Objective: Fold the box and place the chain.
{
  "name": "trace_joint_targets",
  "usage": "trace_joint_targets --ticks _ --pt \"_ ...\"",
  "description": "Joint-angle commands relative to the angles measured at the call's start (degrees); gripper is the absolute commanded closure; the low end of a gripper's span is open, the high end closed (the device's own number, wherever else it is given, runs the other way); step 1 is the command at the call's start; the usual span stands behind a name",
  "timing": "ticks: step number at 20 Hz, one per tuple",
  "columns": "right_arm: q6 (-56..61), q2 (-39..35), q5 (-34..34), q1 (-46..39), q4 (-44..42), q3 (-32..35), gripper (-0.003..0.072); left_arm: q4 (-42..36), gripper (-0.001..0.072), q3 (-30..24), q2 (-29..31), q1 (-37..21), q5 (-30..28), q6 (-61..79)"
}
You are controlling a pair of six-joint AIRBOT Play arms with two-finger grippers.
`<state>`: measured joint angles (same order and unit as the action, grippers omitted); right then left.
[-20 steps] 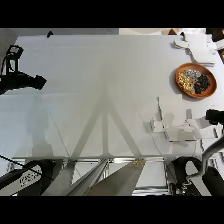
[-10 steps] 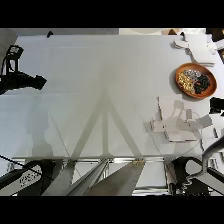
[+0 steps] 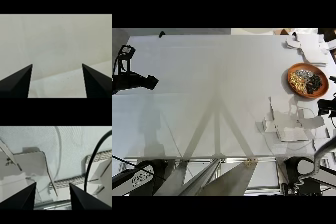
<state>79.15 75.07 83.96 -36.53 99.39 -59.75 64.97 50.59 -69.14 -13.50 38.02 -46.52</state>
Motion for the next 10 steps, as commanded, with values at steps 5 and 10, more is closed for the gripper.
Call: trace_joint_targets --ticks 5,10 --pt "-3.4 7.6 1.4 0.0 1.2 -0.1 0.0231 0.0 0.0016 0.1 0.0 0.0 0.0 0.0" --pt "-8.7 10.9 0.6 0.0 0.6 -0.1 0.0466 0.0 0.0016 0.1 0.0 0.0 0.0 0.0"
